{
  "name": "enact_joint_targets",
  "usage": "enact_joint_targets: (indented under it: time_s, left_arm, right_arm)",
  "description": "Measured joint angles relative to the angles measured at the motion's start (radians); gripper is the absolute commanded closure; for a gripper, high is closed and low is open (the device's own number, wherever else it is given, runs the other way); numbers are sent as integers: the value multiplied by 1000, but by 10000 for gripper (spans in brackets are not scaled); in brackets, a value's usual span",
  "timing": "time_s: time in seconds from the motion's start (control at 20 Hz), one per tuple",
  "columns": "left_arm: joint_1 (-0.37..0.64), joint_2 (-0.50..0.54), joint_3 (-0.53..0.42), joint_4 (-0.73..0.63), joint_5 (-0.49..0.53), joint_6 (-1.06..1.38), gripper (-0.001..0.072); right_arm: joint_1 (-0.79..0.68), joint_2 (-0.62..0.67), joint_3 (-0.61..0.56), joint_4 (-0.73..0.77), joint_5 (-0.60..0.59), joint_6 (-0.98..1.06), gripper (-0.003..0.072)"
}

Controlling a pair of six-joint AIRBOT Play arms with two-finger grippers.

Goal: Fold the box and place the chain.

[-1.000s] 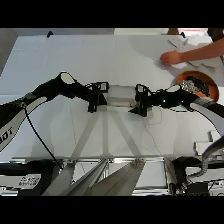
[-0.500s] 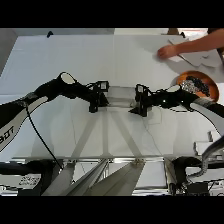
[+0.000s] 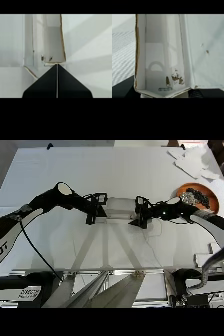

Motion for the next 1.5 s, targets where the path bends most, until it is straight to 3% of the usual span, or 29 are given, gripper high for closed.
enact_joint_targets:
  time_s: [0.05,0.15,0.25,0.5,0.9,1.35,1.4,1.45,1.5]
  left_arm:
    - [5,5,0,20,-4,-10,655]
    - [13,10,0,60,-5,-34,492]
    - [16,11,0,92,14,-54,416]
    - [13,-4,0,123,106,-76,417]
    - [-12,-36,0,116,105,-64,418]
    - [-21,-39,0,-17,86,79,443]
    - [-22,-39,0,-23,84,86,479]
    - [-22,-40,0,-27,83,91,635]
    - [-22,-40,0,-33,83,97,701]
  right_arm:
    - [0,0,0,0,0,0,183]
    - [0,0,0,0,0,0,183]
    - [0,0,0,0,0,0,183]
    - [0,0,0,-1,1,0,183]
    - [0,0,0,-1,2,-1,183]
    - [0,0,0,-2,2,-1,183]
    - [0,0,0,-2,2,-1,183]
    - [0,0,0,-2,3,-1,183]
    - [0,0,0,-2,2,-1,183]
